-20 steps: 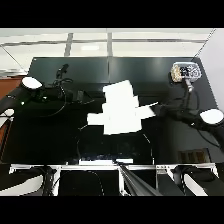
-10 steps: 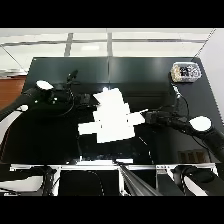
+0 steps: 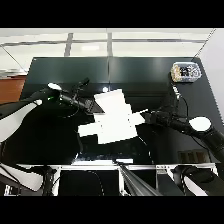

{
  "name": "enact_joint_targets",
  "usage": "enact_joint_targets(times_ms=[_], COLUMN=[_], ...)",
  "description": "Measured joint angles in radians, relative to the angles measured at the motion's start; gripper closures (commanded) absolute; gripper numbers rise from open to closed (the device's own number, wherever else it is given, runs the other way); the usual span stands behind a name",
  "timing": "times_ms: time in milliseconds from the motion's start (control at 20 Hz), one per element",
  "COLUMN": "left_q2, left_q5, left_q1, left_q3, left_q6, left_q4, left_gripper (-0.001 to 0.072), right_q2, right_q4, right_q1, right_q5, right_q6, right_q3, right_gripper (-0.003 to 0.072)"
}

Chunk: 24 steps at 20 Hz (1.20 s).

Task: Fold the box and place the chain.

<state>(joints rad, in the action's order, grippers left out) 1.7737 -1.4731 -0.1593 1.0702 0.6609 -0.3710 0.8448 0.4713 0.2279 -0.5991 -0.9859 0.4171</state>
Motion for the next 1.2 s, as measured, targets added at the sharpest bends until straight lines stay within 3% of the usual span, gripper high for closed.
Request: enact_joint_targets(times_ms=[150, 450, 550, 650, 700, 750, 800, 950, 1100, 1150, 1200], left_q2=[0.049, 0.077, 0.080, 0.080, 0.081, 0.082, 0.081, 0.081, 0.082, 0.081, 0.080], left_q5=[-0.090, -0.161, -0.169, -0.178, -0.179, -0.175, -0.173, -0.164, -0.150, -0.144, -0.134], left_q1=[-0.018, -0.054, -0.062, -0.066, -0.068, -0.070, -0.071, -0.072, -0.074, -0.073, -0.073], left_q3=[0.084, 0.182, 0.193, 0.199, 0.200, 0.202, 0.203, 0.204, 0.204, 0.204, 0.204], left_q6=[-0.036, -0.080, -0.087, -0.091, -0.091, -0.091, -0.090, -0.085, -0.078, -0.074, -0.065], left_q4=[-0.077, -0.169, -0.179, -0.184, -0.187, -0.191, -0.190, -0.193, -0.194, -0.195, -0.193], left_gripper=[0.0038, 0.0082, 0.0170, 0.0173, 0.0282, 0.0501, 0.0628, 0.0685, 0.0688, 0.0689, 0.0690], right_q2=[0.000, 0.000, 0.000, 0.000, 0.000, 0.000, 0.000, 0.000, 0.000, 0.000, 0.000], right_q4=[0.000, 0.001, 0.002, 0.002, 0.002, 0.002, 0.002, 0.002, 0.003, 0.003, 0.007], right_q1=[0.000, 0.000, 0.000, 0.000, 0.000, 0.000, 0.000, 0.000, 0.000, 0.000, -0.001], right_q5=[-0.001, -0.001, -0.001, -0.001, -0.001, -0.001, -0.001, -0.001, 0.000, 0.000, -0.002], right_q6=[-0.003, -0.006, -0.006, -0.006, -0.006, -0.006, -0.005, -0.005, -0.002, 0.003, 0.009], right_q3=[0.000, 0.000, 0.000, 0.000, 0.000, 0.000, 0.000, 0.000, 0.000, 0.000, 0.000], right_gripper=[0.0673, 0.0673, 0.0673, 0.0673, 0.0672, 0.0673, 0.0672, 0.0673, 0.0669, 0.0523, 0.0147])
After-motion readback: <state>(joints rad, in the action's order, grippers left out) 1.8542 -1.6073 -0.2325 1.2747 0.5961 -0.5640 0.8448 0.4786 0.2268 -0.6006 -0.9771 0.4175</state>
